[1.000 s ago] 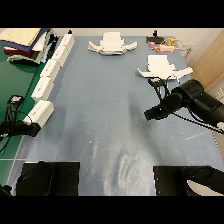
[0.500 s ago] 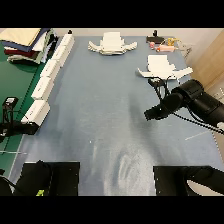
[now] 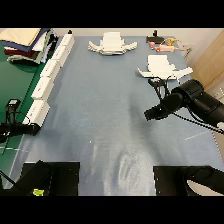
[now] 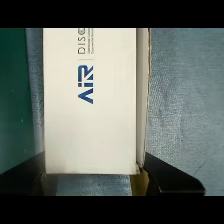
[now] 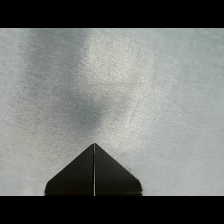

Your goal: Fold the box.

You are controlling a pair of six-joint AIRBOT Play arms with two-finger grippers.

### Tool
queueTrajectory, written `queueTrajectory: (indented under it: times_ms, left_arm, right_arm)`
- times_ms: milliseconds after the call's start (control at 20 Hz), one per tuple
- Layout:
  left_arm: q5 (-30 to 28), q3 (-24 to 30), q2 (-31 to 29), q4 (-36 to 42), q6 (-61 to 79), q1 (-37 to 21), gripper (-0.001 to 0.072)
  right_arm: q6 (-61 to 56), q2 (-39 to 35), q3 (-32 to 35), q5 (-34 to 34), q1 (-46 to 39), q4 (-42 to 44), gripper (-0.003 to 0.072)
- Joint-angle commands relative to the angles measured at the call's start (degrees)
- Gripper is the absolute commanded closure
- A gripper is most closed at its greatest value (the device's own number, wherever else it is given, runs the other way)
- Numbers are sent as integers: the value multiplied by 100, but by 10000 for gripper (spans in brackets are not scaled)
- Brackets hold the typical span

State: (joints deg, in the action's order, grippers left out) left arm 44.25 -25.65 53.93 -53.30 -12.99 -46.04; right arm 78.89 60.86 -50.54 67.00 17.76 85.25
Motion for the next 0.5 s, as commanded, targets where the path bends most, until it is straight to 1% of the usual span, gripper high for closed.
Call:
queueTrajectory:
  times_ms: [0, 150, 450]
  left_arm:
    - [-72, 4, 144, 15, 39, -2, 184]
    - [-227, 0, 144, 17, 37, -2, 184]
    - [-271, 0, 144, 175, 35, -2, 185]
  right_arm:
    - [0, 2, -4, -2, 4, 2, 683]
    - [0, 2, -4, -2, 4, 2, 683]
    - [0, 2, -2, -2, 4, 2, 683]
